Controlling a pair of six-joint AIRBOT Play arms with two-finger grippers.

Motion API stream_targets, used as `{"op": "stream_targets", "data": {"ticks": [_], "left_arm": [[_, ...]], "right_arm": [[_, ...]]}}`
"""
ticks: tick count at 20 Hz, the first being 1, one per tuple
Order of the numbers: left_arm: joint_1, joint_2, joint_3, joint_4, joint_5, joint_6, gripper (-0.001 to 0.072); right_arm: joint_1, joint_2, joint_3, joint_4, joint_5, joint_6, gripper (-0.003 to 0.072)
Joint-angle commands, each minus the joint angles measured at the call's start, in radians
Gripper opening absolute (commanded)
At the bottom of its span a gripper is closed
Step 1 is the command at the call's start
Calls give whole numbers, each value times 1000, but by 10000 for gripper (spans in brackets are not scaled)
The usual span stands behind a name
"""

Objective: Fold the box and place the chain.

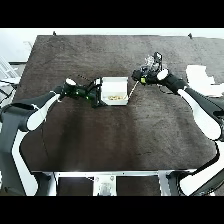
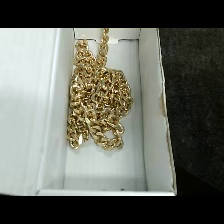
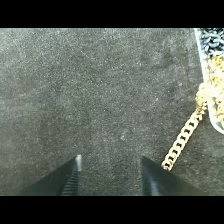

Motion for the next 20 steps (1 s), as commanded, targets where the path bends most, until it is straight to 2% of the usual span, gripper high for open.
{"op": "stream_targets", "data": {"ticks": [1,4,7,13,15,20], "left_arm": [[0,1,0,0,-1,0,310],[0,1,0,0,-1,0,310],[0,1,0,0,-2,-3,310],[0,1,0,0,-2,-3,310],[0,1,0,0,-2,-3,310],[0,1,0,0,-9,-3,310]], "right_arm": [[10,-10,1,-72,-29,84,407],[10,-11,1,-101,-8,85,409],[10,2,1,-166,103,109,408],[15,33,14,-465,247,375,408],[20,24,21,-510,247,408,408],[35,-48,100,-506,219,426,414]]}}
